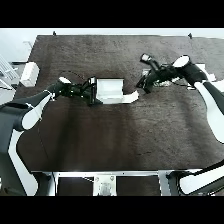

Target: Fold the box and place the chain.

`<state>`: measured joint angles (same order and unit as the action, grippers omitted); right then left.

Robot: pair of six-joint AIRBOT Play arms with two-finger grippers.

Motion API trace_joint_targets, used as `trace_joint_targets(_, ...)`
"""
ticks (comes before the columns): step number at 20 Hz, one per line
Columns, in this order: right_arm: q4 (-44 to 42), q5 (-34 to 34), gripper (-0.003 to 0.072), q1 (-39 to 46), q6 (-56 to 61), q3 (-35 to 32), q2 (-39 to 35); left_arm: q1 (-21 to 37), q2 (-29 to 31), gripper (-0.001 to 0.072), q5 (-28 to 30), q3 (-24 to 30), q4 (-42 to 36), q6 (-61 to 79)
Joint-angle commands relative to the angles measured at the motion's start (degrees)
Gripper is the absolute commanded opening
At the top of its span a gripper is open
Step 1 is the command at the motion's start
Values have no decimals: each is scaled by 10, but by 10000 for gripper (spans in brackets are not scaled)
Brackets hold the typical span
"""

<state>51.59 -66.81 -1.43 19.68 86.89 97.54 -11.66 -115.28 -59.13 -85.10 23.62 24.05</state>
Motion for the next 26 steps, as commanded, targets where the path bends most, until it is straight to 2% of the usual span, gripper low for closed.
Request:
trace_joint_targets(1, -5, -1, 11, 49, 150, -11, -12, 1, 0, 396, 1, 0, 0, 0)
trace_joint_targets(7, -19, 16, 11, 78, 268, -64, 35, 0, 0, 396, 1, 0, 0, 0)
trace_joint_targets(11, -104, 18, 11, 48, 268, -68, 88, 0, 0, 396, 1, 0, 0, 0)
trace_joint_targets(15, -124, 19, 11, 0, 268, -68, 124, 0, 0, 396, 1, 0, 0, 0)
trace_joint_targets(25, -197, 23, 12, -17, 269, -64, 92, 0, 0, 396, 1, 0, 0, 0)
trace_joint_targets(26, -197, 23, 57, -17, 268, -63, 87, 0, 0, 396, 1, 0, 0, 0)
